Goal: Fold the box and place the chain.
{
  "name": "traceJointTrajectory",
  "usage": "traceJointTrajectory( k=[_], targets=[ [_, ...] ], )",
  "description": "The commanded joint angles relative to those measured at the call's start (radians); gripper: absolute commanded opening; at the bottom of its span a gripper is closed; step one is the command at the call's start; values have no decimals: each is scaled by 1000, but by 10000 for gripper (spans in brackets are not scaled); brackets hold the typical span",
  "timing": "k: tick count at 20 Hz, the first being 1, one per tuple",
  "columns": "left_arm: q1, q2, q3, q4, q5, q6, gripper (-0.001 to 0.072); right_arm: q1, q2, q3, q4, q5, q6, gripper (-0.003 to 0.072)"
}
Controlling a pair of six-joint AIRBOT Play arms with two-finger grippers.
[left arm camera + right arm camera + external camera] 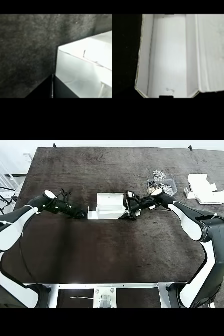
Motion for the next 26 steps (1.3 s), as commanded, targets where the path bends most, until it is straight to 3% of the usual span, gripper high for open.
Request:
traceJointTrajectory(
  k=[1,3,11,12,13,25,26],
  targets=[
    [-25,-24,0,-52,19,35,13,0,0,0,0,0,0,525],
    [-24,-19,1,-106,15,59,14,0,0,0,0,0,0,525],
    [-16,50,2,-114,15,77,21,0,0,0,0,0,0,525],
    [-16,50,2,-139,6,99,121,0,0,0,0,0,0,525],
    [-16,50,2,-172,-1,114,304,0,0,0,0,0,0,525],
    [-16,49,3,-256,-38,137,304,0,0,0,0,0,0,525],
    [-17,49,3,-262,-46,136,347,0,0,0,0,0,0,525]
  ],
)
